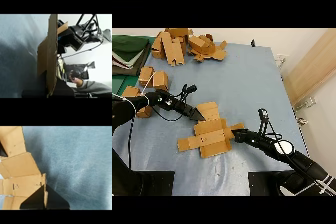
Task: Fold the box.
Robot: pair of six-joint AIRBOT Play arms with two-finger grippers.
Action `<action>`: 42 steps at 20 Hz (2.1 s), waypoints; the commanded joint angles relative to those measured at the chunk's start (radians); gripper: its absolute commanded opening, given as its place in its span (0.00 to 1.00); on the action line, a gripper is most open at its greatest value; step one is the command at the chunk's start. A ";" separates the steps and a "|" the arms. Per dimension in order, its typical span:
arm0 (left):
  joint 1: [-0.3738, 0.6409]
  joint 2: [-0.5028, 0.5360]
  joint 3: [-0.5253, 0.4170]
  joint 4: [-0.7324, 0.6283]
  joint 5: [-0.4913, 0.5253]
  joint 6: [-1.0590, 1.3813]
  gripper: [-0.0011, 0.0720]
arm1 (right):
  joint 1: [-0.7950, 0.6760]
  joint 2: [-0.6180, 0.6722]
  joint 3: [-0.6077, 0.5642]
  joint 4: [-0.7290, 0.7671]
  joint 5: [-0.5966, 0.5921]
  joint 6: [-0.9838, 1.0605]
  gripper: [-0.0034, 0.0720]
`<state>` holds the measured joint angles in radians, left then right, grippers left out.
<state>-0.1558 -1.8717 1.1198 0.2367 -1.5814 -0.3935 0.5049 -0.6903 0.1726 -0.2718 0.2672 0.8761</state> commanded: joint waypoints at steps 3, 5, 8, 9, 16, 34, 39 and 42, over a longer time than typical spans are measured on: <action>-0.001 0.020 0.009 0.039 -0.001 0.078 0.04 | -0.002 0.003 0.007 0.005 -0.046 0.128 0.29; -0.001 0.058 0.010 0.066 -0.007 0.108 0.03 | -0.002 0.023 0.013 0.006 -0.096 0.198 0.29; -0.015 0.131 0.010 0.111 0.047 0.123 0.04 | -0.016 0.087 0.041 0.008 -0.218 0.325 0.53; -0.031 0.156 0.010 0.117 0.076 0.142 0.04 | -0.031 0.108 0.054 0.008 -0.229 0.346 0.53; -0.234 0.324 0.009 0.293 0.327 0.227 0.04 | -0.068 0.132 0.117 -0.138 -0.116 0.347 0.53; -0.256 0.499 -0.332 0.133 0.612 0.575 0.04 | -0.069 0.057 0.117 -0.144 -0.093 0.346 0.49; -0.294 0.552 -0.364 0.122 0.736 0.687 0.04 | -0.069 0.047 0.117 -0.167 -0.092 0.346 0.49; -0.294 0.552 -0.366 0.100 0.704 0.699 0.04 | -0.069 0.047 0.117 -0.171 -0.092 0.346 0.49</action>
<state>-0.4442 -1.3285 0.7616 0.3527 -0.8879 0.2707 0.4366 -0.6411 0.2890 -0.4351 0.1753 1.2221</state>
